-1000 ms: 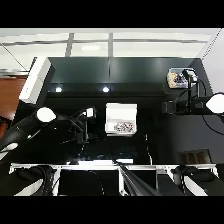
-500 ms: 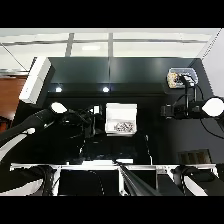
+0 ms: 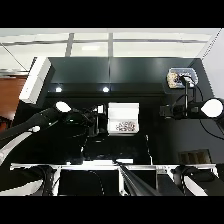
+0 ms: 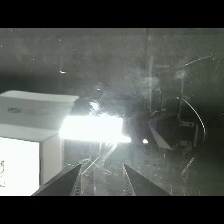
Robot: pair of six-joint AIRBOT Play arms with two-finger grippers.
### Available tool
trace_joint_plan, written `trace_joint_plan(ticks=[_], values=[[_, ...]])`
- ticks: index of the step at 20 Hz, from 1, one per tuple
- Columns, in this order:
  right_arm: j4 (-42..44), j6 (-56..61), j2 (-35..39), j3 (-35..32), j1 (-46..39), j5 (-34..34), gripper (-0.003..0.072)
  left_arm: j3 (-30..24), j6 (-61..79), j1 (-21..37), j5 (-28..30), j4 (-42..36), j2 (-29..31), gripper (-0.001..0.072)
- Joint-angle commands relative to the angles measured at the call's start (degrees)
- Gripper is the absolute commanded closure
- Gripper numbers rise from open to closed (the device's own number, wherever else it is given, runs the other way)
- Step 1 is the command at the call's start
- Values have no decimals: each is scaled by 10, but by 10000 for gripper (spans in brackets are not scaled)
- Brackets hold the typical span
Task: Fold the box and place the chain.
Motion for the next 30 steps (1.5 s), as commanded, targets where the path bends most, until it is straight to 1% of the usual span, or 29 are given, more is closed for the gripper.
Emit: trace_joint_plan(ticks=[1,8,13,18,23,25,27,28,29,30], values=[[1,0,0,-1,0,-2,372,4,-1,-3,-1,0,-3,-4],[1,0,0,-1,0,-3,372,7,-8,-12,-1,19,-5,-3],[3,0,0,-1,0,-3,373,8,-10,-12,-1,19,-6,-4],[3,0,0,-1,0,-6,373,12,-12,-33,9,17,-9,-3],[3,0,0,-1,0,-16,373,14,-16,-37,16,14,-11,3],[3,0,0,-1,0,-18,372,14,-22,-37,24,11,-11,53],[2,-1,-1,-2,8,-26,372,14,-23,-37,24,10,-11,316],[2,-5,-2,-2,15,-34,372,14,-23,-37,24,10,-11,413],[2,-15,-2,-2,25,-51,369,14,-23,-37,24,10,-11,424],[2,-18,-4,-2,37,-74,174,14,-23,-37,24,11,-11,425]])
